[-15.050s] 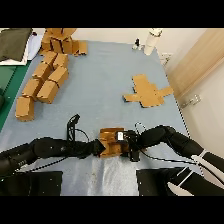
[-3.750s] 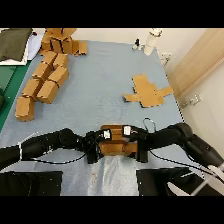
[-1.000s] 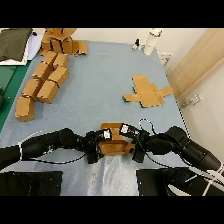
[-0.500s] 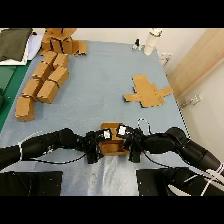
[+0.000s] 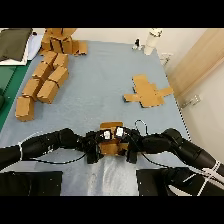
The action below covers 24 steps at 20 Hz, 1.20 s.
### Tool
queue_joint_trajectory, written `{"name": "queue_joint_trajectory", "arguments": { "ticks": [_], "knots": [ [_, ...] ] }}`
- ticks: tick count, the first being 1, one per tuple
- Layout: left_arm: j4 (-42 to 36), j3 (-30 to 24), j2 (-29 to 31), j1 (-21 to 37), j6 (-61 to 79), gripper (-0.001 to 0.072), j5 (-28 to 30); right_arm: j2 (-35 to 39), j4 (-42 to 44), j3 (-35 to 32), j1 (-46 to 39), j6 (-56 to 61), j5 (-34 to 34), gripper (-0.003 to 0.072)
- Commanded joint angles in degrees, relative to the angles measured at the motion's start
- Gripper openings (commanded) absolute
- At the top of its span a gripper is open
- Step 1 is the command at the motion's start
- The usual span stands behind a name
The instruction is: Fold the box.
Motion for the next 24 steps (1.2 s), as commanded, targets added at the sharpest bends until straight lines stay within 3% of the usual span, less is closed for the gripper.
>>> {"name": "queue_joint_trajectory", "arguments": {
  "ticks": [1, 7, 9, 10, 12, 14, 17, 20, 24],
  "knots": [
    [-0.3, 0.0, 0.0, 0.0, -0.2, 0.0464, 0.0, -1.9, 1.1, -0.1, 1.0, -0.1, 0.7, 0.0522],
    [-0.3, 0.0, 0.0, 0.0, -0.3, 0.0464, 0.0, -1.8, 0.1, -0.1, 0.9, 0.3, 0.1, 0.0521],
    [-0.3, 0.0, 0.0, 0.0, -0.3, 0.0463, 0.0, -1.0, -4.0, 0.3, 0.9, 5.2, -2.4, 0.0519],
    [-0.3, 0.0, 0.0, 0.0, -0.3, 0.0464, 0.0, -0.1, -8.0, 1.0, 0.9, 11.7, -5.0, 0.0466],
    [-0.3, 0.0, 0.0, 0.0, -0.2, 0.0463, 0.0, 2.2, -21.7, 4.0, 0.9, 28.3, -13.3, 0.0184],
    [-0.3, 0.0, 0.0, 0.0, -0.2, 0.0464, 0.0, 5.2, -35.3, 7.3, 0.8, 40.8, -21.7, 0.0005],
    [-0.3, 0.0, 0.0, 0.0, -0.2, 0.0463, 0.0, 9.0, -47.7, 9.3, -3.8, 62.2, -31.1, 0.0005],
    [-0.3, 0.0, 0.0, 0.0, -0.2, 0.0463, 0.0, 7.3, -39.2, 8.0, -15.2, 65.5, -33.3, 0.0005],
    [-0.3, 0.0, 0.0, 0.0, -0.2, 0.0463, 0.0, 1.7, -19.3, 4.7, -24.3, 61.4, -26.6, 0.0005]
  ]
}}
